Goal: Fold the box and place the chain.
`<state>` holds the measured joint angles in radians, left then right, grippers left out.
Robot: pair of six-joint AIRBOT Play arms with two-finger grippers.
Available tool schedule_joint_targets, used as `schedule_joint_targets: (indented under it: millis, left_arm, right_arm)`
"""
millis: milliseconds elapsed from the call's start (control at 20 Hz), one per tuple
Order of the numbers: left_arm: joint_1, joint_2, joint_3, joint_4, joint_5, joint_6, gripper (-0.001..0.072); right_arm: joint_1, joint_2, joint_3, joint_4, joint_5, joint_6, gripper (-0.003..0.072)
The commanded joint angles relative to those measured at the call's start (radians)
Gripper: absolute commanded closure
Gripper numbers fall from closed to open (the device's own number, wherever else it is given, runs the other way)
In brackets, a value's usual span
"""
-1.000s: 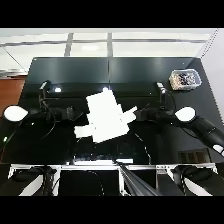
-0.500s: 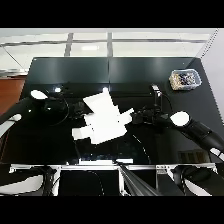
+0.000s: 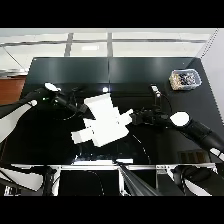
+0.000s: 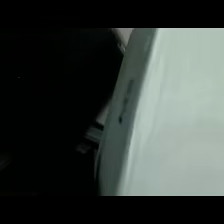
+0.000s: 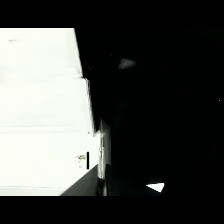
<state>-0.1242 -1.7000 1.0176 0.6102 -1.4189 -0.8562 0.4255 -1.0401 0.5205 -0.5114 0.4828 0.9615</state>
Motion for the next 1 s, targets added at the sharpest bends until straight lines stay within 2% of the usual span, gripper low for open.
schedule_joint_targets:
  millis: [0,50,200,300,350,500,600,700,850,950]
  left_arm:
    - [-0.013,-0.036,0.066,0.041,-0.093,0.071,0.068]
    - [-0.013,-0.035,0.084,0.044,-0.109,0.069,0.0681]
    - [-0.022,0.021,0.094,0.079,-0.101,0.064,0.0683]
    - [-0.063,0.13,0.043,0.1,-0.015,0.095,0.0684]
    - [-0.093,0.213,-0.013,0.091,0.072,0.146,0.0683]
    - [-0.181,0.449,-0.245,-0.008,0.42,0.369,0.068]
    - [-0.227,0.527,-0.344,0.024,0.533,0.564,0.0681]
    - [-0.246,0.534,-0.356,0.057,0.586,0.644,0.068]
    - [-0.293,0.531,-0.355,0.078,0.731,0.742,0.068]
    - [-0.327,0.516,-0.336,0.175,0.768,0.773,0.068]
  right_arm:
    - [-0.009,0.002,0.006,-0.037,0.013,0.0,0.0182]
    - [-0.035,0.008,0.03,-0.097,0.058,0.0,-0.0022]
    - [-0.164,0.039,0.176,-0.317,0.315,0.0,-0.0021]
    - [-0.231,0.061,0.285,-0.465,0.476,-0.006,-0.0021]
    - [-0.25,0.072,0.325,-0.53,0.528,-0.039,-0.0021]
    - [-0.264,0.082,0.354,-0.668,0.527,-0.11,-0.0021]
    - [-0.263,0.082,0.354,-0.671,0.481,-0.108,-0.0021]
    - [-0.263,0.082,0.351,-0.605,0.454,-0.105,-0.0021]
    - [-0.254,0.08,0.323,-0.556,0.457,-0.271,-0.0021]
    - [-0.228,0.08,0.279,-0.555,0.457,-0.364,-0.0021]
